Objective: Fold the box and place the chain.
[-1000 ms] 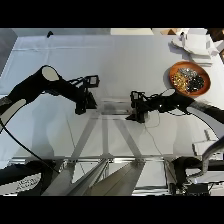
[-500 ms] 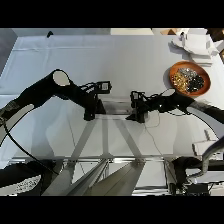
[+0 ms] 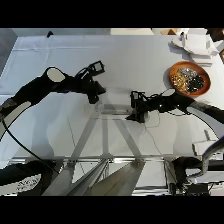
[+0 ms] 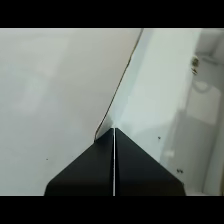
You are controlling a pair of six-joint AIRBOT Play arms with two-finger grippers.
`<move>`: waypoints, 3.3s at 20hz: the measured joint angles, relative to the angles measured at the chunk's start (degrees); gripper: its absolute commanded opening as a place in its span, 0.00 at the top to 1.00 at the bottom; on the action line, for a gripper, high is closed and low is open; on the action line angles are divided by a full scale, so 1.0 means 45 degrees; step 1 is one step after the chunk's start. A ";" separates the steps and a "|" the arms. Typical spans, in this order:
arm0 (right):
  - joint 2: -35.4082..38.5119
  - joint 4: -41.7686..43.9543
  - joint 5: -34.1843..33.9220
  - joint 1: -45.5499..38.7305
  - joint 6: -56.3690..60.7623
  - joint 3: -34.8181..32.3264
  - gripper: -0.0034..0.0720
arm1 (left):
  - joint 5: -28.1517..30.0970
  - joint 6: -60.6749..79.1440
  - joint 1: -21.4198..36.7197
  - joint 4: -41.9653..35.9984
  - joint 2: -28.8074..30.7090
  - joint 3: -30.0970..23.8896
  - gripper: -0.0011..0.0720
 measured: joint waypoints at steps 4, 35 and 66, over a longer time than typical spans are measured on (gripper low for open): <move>0.0000 0.0000 0.0000 0.0000 0.0000 0.0000 0.43 | 0.0175 -0.0413 0.0151 -0.0996 -0.0714 -0.0005 0.97; 0.0000 -0.0019 -0.0005 0.0000 -0.0010 0.0000 0.43 | -0.2603 0.2307 0.1511 0.1404 0.1248 -0.1841 0.19; 0.0000 -0.0015 -0.0010 -0.0005 -0.0005 0.0000 0.43 | -0.1355 1.0103 0.1263 -0.2909 -0.0447 -0.3521 0.82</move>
